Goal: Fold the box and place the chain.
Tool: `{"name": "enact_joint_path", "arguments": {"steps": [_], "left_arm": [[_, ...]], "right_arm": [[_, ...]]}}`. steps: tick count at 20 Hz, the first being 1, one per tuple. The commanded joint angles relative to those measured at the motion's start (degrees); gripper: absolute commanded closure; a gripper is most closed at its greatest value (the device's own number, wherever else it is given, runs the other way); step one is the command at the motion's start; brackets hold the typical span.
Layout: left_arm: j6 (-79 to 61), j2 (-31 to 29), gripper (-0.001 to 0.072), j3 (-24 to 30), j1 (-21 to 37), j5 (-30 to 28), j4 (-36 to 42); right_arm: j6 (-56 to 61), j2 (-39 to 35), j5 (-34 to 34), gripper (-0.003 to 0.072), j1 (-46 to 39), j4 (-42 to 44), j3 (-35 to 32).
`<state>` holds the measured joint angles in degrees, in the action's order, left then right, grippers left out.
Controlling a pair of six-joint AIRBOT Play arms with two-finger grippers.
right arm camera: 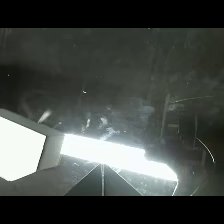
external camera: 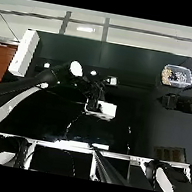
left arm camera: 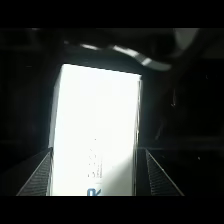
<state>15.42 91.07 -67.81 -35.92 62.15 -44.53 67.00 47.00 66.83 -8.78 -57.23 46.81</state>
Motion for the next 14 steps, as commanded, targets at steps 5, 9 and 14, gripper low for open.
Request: {"name": "enact_joint_path", "arguments": {"steps": [5,9,14], "left_arm": [[0.0,0.2,-0.0008,-0.1,-2.8,0.7,-5.0],[0.0,0.2,-0.0008,-0.1,-4.8,-2.6,-7.8],[0.1,1.6,-0.0007,0.0,-9.0,-10.8,-15.7]], "right_arm": [[0.0,0.0,-0.5,0.0669,0.0,0.0,0.0],[0.0,0.0,-0.5,0.0669,0.0,0.0,0.0],[0.0,0.0,-0.5,0.0669,0.0,0.0,0.0]]}}
